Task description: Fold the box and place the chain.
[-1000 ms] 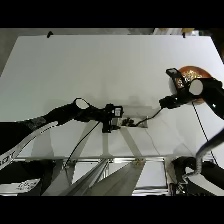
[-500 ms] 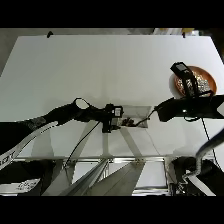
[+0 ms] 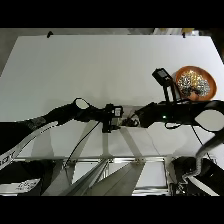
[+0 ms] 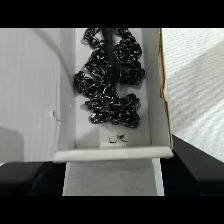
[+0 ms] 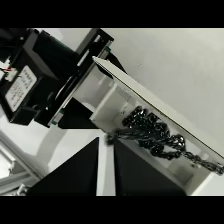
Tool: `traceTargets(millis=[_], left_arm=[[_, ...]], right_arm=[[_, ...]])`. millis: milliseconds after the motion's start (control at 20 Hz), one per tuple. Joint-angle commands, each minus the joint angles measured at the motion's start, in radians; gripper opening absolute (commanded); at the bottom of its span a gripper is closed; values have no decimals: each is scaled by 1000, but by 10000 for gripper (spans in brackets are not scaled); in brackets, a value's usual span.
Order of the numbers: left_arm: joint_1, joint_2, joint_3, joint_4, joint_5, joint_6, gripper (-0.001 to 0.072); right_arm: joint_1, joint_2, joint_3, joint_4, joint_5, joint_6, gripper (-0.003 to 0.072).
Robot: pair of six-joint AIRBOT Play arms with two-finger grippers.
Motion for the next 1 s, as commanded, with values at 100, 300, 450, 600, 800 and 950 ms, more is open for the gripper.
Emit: traceTargets(millis=[100, 300, 450, 600, 800, 950], left_arm=[[0, 1, 0, 0, 1, 0, 150], [0, 1, 0, 0, 0, 0, 150], [0, 1, 0, 0, 0, 0, 150], [0, 1, 0, 0, 0, 0, 150], [0, 1, 0, 0, 0, 0, 150], [0, 1, 0, 0, 0, 0, 150]], right_arm=[[2, -51, -5, 28, -62, 4, 239], [-150, -51, 136, -24, -8, -9, 139], [-324, -58, 164, -165, 15, -8, 13], [-478, -132, 147, -295, 103, 0, 13], [-555, -243, 65, -345, 104, -2, 403], [-555, -314, 33, -340, 68, 0, 396]])
